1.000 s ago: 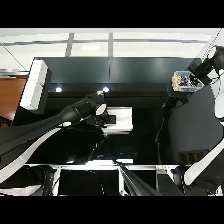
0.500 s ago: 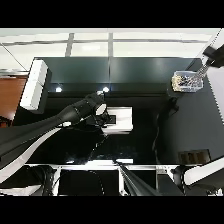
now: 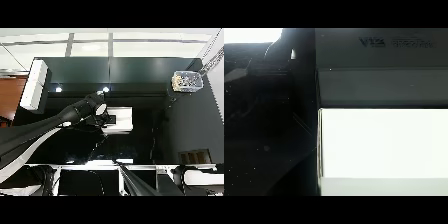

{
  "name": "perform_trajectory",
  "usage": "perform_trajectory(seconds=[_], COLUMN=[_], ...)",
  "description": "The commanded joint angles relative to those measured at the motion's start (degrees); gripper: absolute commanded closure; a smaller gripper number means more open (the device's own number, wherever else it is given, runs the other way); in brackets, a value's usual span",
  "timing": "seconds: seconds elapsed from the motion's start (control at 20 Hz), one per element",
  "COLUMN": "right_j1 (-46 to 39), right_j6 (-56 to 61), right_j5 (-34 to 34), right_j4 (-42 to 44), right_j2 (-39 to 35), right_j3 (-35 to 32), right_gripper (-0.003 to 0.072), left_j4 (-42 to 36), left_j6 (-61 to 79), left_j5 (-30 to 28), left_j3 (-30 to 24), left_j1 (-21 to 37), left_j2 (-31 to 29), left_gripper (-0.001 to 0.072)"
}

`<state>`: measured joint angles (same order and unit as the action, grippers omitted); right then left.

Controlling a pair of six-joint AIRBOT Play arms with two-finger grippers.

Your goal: Fold the box and place the chain.

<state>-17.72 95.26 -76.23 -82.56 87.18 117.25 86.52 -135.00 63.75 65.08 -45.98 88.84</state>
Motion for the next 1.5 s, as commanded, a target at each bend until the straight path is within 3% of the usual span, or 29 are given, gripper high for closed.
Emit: perform_trajectory(seconds=[0.0,0.5,0.7,0.95,1.35,1.45], right_j1=[-0.33,-1.16,-1.4,-2.03,-2.05,-2.05], right_j6=[-1.9,-3.39,-3.67,-3.63,-3.67,-3.67], right_j5=[1.88,12.0,20.63,25.81,40.24,40.87], right_j4=[1.36,2.45,2.97,3.56,6.19,7.02], right_j2=[-0.98,-1.42,-4.44,-5.25,-10.08,-10.99], right_j3=[-0.2,1.75,2.82,2.82,2.97,4.02], right_gripper=[0.0679,0.0678,0.0678,0.0678,0.0678,0.0678], left_j4=[0.0,0.0,0.0,0.0,0.0,0.0], left_j6=[0.02,0.02,0.02,0.02,0.02,0.02], left_j5=[0.0,0.02,0.0,0.04,0.0,0.0], left_j3=[0.04,0.04,0.04,0.04,0.04,0.04], left_j1=[0.04,0.04,0.04,0.04,0.04,0.04], left_j2=[0.04,0.04,0.04,0.04,0.04,0.04], left_gripper=[0.0681,0.0681,0.068,0.068,0.0681,0.0681])
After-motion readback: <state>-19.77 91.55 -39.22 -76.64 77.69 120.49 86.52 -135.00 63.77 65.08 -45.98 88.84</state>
